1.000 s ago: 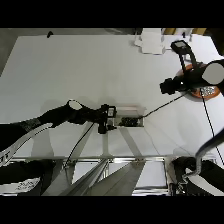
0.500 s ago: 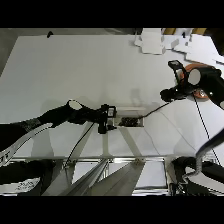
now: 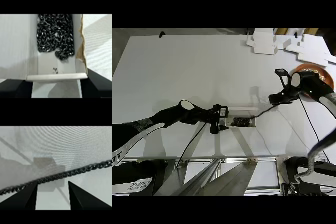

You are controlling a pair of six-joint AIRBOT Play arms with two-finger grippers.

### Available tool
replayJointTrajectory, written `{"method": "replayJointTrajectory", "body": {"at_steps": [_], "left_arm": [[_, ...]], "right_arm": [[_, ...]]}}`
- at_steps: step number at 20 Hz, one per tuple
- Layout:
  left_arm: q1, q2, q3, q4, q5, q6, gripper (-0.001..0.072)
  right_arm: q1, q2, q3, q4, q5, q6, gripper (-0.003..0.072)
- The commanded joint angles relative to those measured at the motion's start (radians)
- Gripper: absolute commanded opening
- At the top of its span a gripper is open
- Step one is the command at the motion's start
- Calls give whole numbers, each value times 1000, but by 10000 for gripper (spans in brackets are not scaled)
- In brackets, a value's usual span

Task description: Fold the box and place the chain.

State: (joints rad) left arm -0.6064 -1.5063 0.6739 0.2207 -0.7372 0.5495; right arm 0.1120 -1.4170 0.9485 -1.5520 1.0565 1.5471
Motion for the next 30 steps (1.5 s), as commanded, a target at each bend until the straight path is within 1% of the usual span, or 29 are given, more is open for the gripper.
{"method": "replayJointTrajectory", "body": {"at_steps": [1, 5, 6, 7, 8, 9, 11, 13, 16, 21, 24, 27, 30], "left_arm": [[0, 0, 0, 0, 0, 0, 152], [0, 0, 0, 0, 0, 0, 152], [0, 0, 0, 0, 0, 0, 152], [0, 0, 0, 0, 0, 0, 152], [0, 0, 0, 0, 0, 0, 152], [0, 0, 0, 0, 0, 0, 152], [0, 0, 0, 0, 0, 0, 152], [0, 0, 0, 0, 0, 0, 152], [0, 0, 0, 0, 0, 0, 152], [0, 0, 0, 0, 0, 0, 152], [0, 0, 0, 0, 0, 0, 152], [0, 0, 0, 0, 0, 0, 152], [0, 0, 0, 0, 0, 0, 152]], "right_arm": [[-1, -21, 0, 2, -25, 54, 415], [-1, -42, -1, 4, 2, 72, 407], [-1, -49, -1, 5, 4, 80, 385], [-1, -57, -2, 12, 12, 80, 337], [0, -63, -2, 12, 29, 80, 310], [-1, -65, -4, 12, 39, 80, 266], [3, -58, -7, 10, 56, 77, 18], [17, -19, -7, -8, 62, 68, 17], [34, 94, -7, -23, 69, 66, 17], [91, 335, -7, -18, 184, 41, 17], [164, 467, -7, -11, 250, 42, 17], [245, 574, -7, 39, 282, 49, 17], [313, 637, -7, 120, 283, 82, 18]]}}
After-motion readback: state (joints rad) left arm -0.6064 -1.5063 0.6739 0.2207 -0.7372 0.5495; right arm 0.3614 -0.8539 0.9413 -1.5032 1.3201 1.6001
